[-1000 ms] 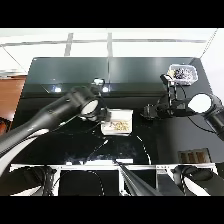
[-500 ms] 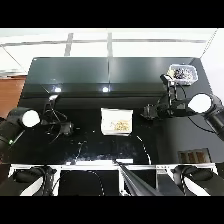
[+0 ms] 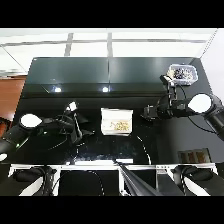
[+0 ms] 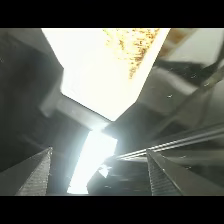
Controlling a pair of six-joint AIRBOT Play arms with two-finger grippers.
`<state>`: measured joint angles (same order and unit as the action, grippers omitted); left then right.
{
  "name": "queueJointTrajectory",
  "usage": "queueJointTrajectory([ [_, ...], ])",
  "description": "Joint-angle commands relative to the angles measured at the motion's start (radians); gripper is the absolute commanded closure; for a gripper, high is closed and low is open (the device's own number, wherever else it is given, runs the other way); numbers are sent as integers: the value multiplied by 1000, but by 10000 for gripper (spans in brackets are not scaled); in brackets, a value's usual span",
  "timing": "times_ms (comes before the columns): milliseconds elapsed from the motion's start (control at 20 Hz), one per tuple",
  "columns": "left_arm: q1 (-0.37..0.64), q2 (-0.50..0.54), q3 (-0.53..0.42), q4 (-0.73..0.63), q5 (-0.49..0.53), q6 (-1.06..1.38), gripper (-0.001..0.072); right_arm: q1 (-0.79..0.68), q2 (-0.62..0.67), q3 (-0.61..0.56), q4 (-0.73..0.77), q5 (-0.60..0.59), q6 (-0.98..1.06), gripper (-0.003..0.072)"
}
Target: Fold the box and place the chain.
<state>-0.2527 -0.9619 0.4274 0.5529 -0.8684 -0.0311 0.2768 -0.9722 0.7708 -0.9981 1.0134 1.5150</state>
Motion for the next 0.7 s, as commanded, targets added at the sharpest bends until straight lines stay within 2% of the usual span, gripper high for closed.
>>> queueJointTrajectory([
  [0,-42,-96,29,-25,49,277,-1,-1,0,0,2,3,8,373],
  [150,-70,-242,116,20,28,298,-1,-1,0,0,3,3,8,373],
  [250,-98,-301,156,26,27,297,-1,0,0,0,3,3,9,374],
  [450,-159,-342,169,27,60,289,-1,0,0,0,3,0,12,373],
  [650,-159,-349,180,12,91,290,-1,0,0,0,3,0,11,373],
])
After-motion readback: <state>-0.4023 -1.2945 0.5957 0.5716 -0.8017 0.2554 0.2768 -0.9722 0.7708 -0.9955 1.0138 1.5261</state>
